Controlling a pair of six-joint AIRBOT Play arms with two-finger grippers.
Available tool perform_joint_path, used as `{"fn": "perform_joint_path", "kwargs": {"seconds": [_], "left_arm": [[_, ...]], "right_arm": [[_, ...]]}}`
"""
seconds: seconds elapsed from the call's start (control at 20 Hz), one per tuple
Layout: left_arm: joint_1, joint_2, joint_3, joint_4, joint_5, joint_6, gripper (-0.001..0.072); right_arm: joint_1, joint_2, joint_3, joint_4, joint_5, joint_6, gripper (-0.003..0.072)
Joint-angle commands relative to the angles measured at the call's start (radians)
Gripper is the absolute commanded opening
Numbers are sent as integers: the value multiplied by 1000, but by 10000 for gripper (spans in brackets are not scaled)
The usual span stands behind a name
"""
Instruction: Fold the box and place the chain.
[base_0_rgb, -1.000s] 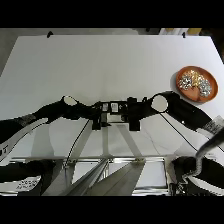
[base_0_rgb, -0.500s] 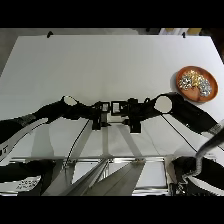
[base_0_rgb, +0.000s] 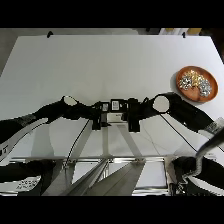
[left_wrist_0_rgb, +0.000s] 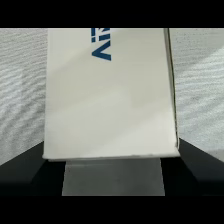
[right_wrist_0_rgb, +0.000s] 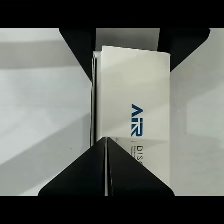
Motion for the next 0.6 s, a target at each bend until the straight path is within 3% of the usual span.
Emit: {"fn": "perform_joint_path", "kwargs": {"seconds": [0.0, 0.3, 0.55], "left_arm": [[0, 1, 0, 0, 0, 0, 153], [0, 1, 0, 0, 0, 0, 153], [0, 1, 0, 0, 0, 0, 153]], "right_arm": [[0, -13, -1, -5, 2, 25, 20], [0, -13, -6, -6, 28, 24, 20], [0, -20, -53, 2, -20, 24, 20]]}}
